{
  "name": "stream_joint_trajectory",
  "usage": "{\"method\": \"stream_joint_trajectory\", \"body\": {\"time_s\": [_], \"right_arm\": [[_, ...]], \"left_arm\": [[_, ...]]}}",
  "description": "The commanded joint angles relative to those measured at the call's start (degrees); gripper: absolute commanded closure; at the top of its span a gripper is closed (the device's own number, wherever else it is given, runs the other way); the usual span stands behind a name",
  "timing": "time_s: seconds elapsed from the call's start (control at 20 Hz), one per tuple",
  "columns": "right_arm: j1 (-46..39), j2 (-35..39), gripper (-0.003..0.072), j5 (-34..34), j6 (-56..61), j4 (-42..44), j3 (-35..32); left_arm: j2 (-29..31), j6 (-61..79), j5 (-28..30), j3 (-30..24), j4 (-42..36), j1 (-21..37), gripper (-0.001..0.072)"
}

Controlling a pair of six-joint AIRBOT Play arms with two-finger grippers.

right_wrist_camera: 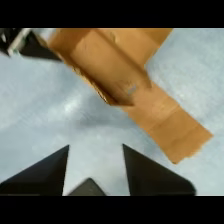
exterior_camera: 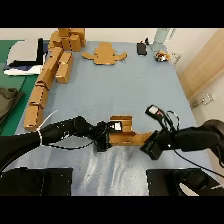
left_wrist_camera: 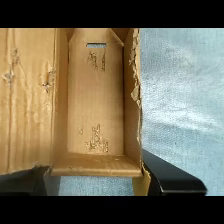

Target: Fold the box.

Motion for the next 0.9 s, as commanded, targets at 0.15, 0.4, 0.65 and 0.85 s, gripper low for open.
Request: {"method": "stream_joint_trajectory", "body": {"time_s": [0.15, 0.4, 0.65, 0.85], "right_arm": [[0.0, -6.8, 0.0164, 16.9, -21.4, -12.7, -6.2], [0.1, -17.0, 0.0165, 30.9, -37.8, -5.8, -6.1], [0.1, -17.6, 0.0172, 29.7, -42.5, 1.9, -6.1], [0.1, -17.6, 0.0478, 29.2, -42.5, 2.3, -6.2]], "left_arm": [[0.0, 0.0, 0.0, 0.0, 0.0, 0.0, 0.0237], [0.0, 0.0, 0.0, 0.0, 0.0, 0.0, 0.0237], [0.0, 0.0, 0.0, 0.0, 0.0, 0.0, 0.0237], [0.0, 0.0, 0.0, 0.0, 0.0, 0.0, 0.0237]]}}
